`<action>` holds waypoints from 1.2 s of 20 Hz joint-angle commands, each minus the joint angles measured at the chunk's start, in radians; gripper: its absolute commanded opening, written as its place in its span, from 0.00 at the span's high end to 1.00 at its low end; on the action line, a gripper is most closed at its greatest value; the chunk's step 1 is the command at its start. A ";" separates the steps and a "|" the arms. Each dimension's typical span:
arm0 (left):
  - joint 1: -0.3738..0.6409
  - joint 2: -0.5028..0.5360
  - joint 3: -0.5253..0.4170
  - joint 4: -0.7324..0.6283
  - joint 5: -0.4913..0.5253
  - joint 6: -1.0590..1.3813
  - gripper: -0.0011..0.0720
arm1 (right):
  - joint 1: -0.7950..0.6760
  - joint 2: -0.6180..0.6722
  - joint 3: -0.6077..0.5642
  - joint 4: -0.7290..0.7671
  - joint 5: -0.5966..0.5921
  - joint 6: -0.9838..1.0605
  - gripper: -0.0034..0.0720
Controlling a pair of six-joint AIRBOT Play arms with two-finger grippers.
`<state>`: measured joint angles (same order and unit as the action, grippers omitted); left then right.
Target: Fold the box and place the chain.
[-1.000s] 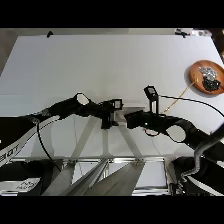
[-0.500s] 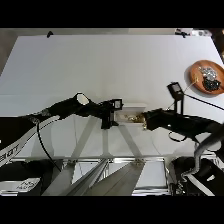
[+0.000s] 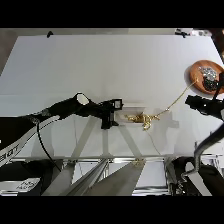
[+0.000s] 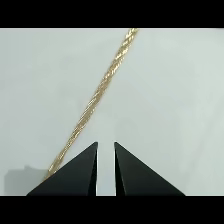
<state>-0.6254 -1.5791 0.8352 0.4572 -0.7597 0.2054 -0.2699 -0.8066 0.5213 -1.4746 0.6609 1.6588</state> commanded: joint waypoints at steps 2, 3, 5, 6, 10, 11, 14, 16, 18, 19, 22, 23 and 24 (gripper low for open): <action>0.000 0.000 0.000 0.000 0.000 0.000 0.36 | -0.077 -0.259 0.080 -0.005 -0.221 0.098 0.68; 0.000 0.000 0.000 0.000 0.000 0.000 0.36 | -0.077 -0.317 0.116 0.010 -0.222 0.098 0.63; 0.000 0.000 0.000 0.000 0.000 0.000 0.36 | -0.077 -0.406 0.177 0.046 -0.235 0.098 0.59; 0.000 0.000 0.000 0.000 0.000 0.000 0.36 | -0.077 -0.435 0.200 0.057 -0.246 0.098 0.59; 0.000 0.000 0.000 0.000 0.000 0.000 0.36 | -0.077 -0.513 0.252 0.073 -0.306 0.099 0.59; 0.000 0.000 0.000 0.000 0.000 0.000 0.36 | -0.077 -0.531 0.258 0.073 -0.312 0.099 0.59; 0.000 0.000 0.000 0.000 0.000 0.000 0.36 | -0.070 -0.584 0.269 0.073 -0.350 0.099 0.59; 0.000 0.000 0.000 0.000 0.000 0.000 0.36 | -0.060 -0.604 0.270 0.073 -0.390 0.100 0.60; 0.000 0.000 0.000 0.000 0.000 0.000 0.36 | -0.061 -0.623 0.274 0.071 -0.398 0.137 0.64; 0.000 0.000 0.000 0.000 0.000 0.000 0.36 | -0.061 -0.634 0.277 0.068 -0.406 0.141 0.64; 0.000 0.000 0.000 0.000 0.000 0.000 0.36 | -0.061 -0.660 0.299 0.068 -0.423 0.141 0.64; 0.000 0.000 0.000 0.000 0.000 0.000 0.36 | -0.061 -0.671 0.310 0.068 -0.423 0.141 0.64; 0.000 0.000 0.000 0.000 0.000 0.000 0.36 | -0.061 -0.682 0.317 0.068 -0.424 0.141 0.66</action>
